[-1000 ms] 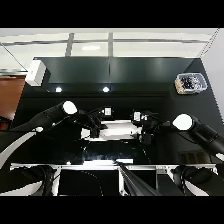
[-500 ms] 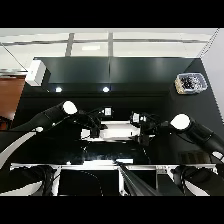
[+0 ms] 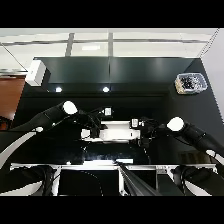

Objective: Fold the box and place the chain.

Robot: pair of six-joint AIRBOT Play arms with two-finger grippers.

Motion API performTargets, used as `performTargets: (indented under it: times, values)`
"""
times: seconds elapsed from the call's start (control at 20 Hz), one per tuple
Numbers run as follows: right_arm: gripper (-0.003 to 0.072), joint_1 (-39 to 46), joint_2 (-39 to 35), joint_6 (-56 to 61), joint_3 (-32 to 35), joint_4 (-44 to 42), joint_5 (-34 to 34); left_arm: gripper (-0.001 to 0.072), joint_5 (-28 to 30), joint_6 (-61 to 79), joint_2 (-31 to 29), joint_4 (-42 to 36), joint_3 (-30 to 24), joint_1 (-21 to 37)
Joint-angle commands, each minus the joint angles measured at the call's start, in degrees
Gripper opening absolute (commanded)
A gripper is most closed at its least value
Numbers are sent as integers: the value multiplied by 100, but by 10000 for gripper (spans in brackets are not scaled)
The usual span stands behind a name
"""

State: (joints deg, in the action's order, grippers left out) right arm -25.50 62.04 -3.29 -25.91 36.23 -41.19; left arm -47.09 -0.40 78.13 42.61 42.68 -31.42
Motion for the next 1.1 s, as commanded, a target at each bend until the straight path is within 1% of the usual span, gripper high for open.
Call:
performTargets:
  times: [0.0, 0.2, 0.5, 0.7, 1.05]
  values:
    - [714, -11, 105, -157, 35, -105, 155, 28, 9, -2, -2, 0, 2, -2]
    - [714, -33, 291, -560, 35, -326, 138, 28, 9, -2, -2, 0, 2, -2]
    - [714, -33, 358, -662, 35, -326, 7, 28, 9, -2, -2, 0, 2, -2]
    - [714, -33, 461, -780, 35, -501, 2, 28, 9, -2, -2, 0, 2, -2]
    - [714, -33, 474, -778, 35, -490, 15, 28, 7, -2, 0, 0, 2, -2]
